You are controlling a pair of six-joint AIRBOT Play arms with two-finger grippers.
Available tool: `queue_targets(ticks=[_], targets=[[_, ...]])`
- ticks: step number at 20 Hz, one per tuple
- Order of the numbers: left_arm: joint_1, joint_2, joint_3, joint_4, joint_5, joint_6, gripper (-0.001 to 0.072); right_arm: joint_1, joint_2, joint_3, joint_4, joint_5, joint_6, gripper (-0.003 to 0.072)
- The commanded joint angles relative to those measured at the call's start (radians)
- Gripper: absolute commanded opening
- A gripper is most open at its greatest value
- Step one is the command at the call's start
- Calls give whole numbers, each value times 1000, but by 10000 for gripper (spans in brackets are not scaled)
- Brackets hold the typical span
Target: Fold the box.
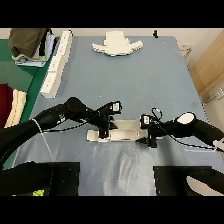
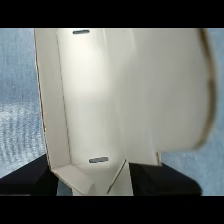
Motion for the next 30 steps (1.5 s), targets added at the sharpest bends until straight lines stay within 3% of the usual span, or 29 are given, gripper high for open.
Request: queue_targets(ticks=[1,14,16,19,21,26,30], targets=[[0,-1,1,0,1,1,13,0,1,1,0,7,1,602],[1,-1,1,-3,0,-1,28,0,1,1,0,7,1,602],[1,1,1,-3,1,-36,495,0,1,1,0,7,1,602],[1,12,1,25,0,-80,504,0,1,1,0,7,1,602],[2,44,1,121,0,-183,690,0,1,1,0,7,1,602],[82,210,1,435,-122,-627,689,0,1,1,0,7,1,602],[139,343,1,453,-250,-858,687,0,1,1,0,7,1,602]])
